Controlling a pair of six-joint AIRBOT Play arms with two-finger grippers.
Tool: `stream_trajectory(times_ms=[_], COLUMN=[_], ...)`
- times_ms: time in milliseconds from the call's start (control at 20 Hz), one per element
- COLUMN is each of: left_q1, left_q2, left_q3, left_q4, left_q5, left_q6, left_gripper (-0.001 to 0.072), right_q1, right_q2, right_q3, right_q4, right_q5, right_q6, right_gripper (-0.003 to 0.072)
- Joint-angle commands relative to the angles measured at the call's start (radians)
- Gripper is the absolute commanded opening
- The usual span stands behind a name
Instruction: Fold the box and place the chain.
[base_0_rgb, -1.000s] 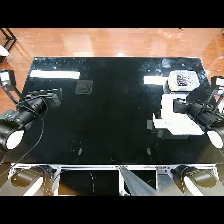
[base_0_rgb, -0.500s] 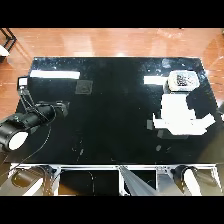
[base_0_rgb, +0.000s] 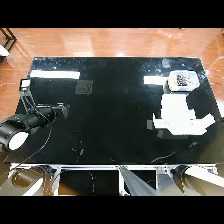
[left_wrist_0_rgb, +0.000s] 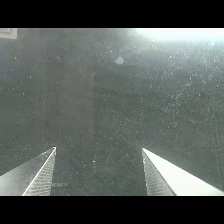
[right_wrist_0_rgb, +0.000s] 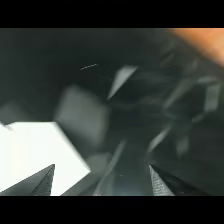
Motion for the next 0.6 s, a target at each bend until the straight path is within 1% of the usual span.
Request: stream_trajectory(times_ms=[0,100,200,250,350,550], left_q1=[0.000,0.000,0.000,0.000,0.000,0.000], left_q2=[0.000,-0.001,-0.001,-0.001,-0.001,-0.001], left_q3=[0.001,0.001,0.001,0.001,0.001,0.001], left_q4=[0.002,0.002,0.002,0.002,0.002,0.002], left_q5=[0.009,0.010,0.025,0.035,0.052,0.053], left_q6=[0.000,0.000,0.000,0.000,0.000,0.000], left_gripper=[0.0629,0.0629,0.0629,0.0629,0.0628,0.0629], right_q1=[0.029,0.078,0.127,0.143,0.157,0.157], right_q2=[-0.174,-0.236,-0.284,-0.297,-0.317,-0.329], right_q3=[0.116,0.158,0.188,0.189,0.189,0.189], right_q4=[0.150,0.131,0.021,-0.006,0.005,0.025], right_q5=[0.190,0.241,0.263,0.256,0.256,0.245], right_q6=[-0.180,-0.192,-0.190,-0.190,-0.192,-0.231], right_gripper=[0.0709,0.0709,0.0709,0.0709,0.0709,0.0701])
